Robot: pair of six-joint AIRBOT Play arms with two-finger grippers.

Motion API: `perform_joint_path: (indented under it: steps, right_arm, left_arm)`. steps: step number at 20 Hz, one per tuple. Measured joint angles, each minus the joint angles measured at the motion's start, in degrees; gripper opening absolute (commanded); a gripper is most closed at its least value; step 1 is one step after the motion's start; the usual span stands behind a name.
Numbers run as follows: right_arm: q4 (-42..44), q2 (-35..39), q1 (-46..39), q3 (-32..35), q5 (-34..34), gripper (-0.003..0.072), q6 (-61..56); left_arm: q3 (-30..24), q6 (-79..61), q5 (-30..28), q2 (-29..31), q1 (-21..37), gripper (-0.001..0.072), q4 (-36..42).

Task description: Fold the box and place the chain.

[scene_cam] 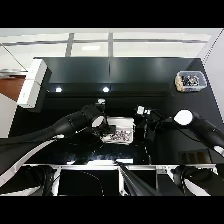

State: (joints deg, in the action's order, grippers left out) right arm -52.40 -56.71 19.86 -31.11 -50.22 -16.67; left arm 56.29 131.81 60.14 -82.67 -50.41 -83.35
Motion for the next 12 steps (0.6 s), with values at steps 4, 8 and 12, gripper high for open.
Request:
perform_joint_path:
  steps: [4, 8, 12]
  right_arm:
    - [-1.11, 5.64, -0.59, 0.44, -3.52, 0.0512, -4.66]
    - [-1.49, 5.27, -0.76, 4.26, -0.55, 0.0515, -1.99]
    - [-0.09, 1.68, -0.76, 6.43, 7.13, 0.0515, 2.62]
  left_arm:
    - [0.00, 0.00, 0.00, 0.00, 0.00, 0.0033, -0.02]
    - [0.00, 0.00, 0.00, 0.00, 0.00, 0.0033, -0.17]
    - [0.00, 0.00, 0.00, 0.00, 0.00, 0.0033, -0.17]
